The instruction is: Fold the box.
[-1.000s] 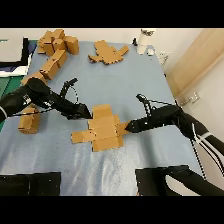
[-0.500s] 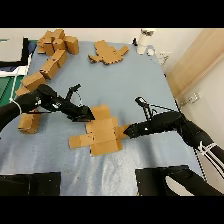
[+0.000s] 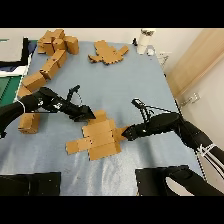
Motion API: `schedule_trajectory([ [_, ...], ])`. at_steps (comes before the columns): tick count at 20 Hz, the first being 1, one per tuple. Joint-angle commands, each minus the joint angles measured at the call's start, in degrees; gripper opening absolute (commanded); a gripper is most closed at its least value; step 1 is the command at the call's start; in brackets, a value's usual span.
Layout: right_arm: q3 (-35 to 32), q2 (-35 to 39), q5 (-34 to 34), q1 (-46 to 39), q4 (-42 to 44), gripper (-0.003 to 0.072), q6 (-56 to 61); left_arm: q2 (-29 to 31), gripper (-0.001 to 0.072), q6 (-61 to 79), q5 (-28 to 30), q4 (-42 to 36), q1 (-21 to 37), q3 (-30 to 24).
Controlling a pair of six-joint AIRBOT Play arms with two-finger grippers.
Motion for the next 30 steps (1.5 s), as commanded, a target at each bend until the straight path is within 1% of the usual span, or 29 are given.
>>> schedule_trajectory([
  [1, -0.04, -0.09, 0.24, 0.11, -0.33, 0.0001, 0.28, -0.24, 0.0535, 0.24, -6.29, -0.35, 3.43, 0.02],
  [3, -0.04, -0.09, 0.35, 0.11, -0.33, 0.0002, 0.63, -0.24, 0.0535, 0.11, -10.19, -0.31, 6.23, 0.02],
  [5, -0.04, -0.09, 0.35, 0.11, -0.33, 0.0002, 0.63, -0.24, 0.0535, 0.09, -11.63, -0.28, 8.17, 0.0],
  [7, -0.04, -0.09, 0.35, 0.11, -0.31, 0.0002, 0.63, -0.28, 0.0534, 0.13, -10.54, 0.09, 7.74, -0.04],
  [11, -0.04, 0.0, -0.07, 0.13, -0.24, 0.0002, 0.63, -1.18, 0.0534, 0.26, -4.79, 1.77, 3.32, -0.04],
  [13, -0.04, 0.0, -1.14, 0.13, -0.22, 0.0002, 0.63, -2.51, 0.052, 0.13, -4.42, 1.77, 2.82, -0.04],
  [14, -0.04, 0.0, -1.49, 0.13, -0.22, 0.0002, 0.63, -2.89, 0.0476, 0.09, -4.37, 1.73, 2.89, -0.04],
  [15, -0.04, 0.0, -1.53, 0.13, -0.24, 0.0001, 0.61, -2.99, 0.0467, 0.15, -4.28, 1.51, 2.86, -0.04],
  [19, -0.04, 0.0, -1.31, 0.13, -0.24, 0.0002, 0.63, -2.99, 0.0467, 2.14, -2.93, -0.02, 2.78, -0.04],
  [21, -0.04, -0.02, -1.18, 0.13, -0.26, 0.0002, 0.63, -3.28, 0.0467, 3.87, -3.06, -2.01, 2.8, -0.04],
  [23, -0.04, -0.02, -1.16, 0.11, -0.37, 0.0002, 0.63, -3.65, 0.0467, 6.93, -5.09, -4.59, 2.84, -0.04],
  [26, -0.04, -0.02, -1.16, 0.13, -0.52, 0.0002, 0.63, -3.96, 0.0467, 11.28, -11.91, -7.98, 3.26, -0.04],
  [28, -0.04, -0.07, -1.03, 0.11, -0.94, 0.0002, 0.63, -3.93, 0.0467, 12.59, -15.96, -8.55, 3.85, -0.04],
  [30, -0.04, -0.07, -0.66, 0.13, -0.94, 0.0002, 0.63, -3.93, 0.0466, 12.59, -18.21, -8.5, 4.44, -0.04],
])
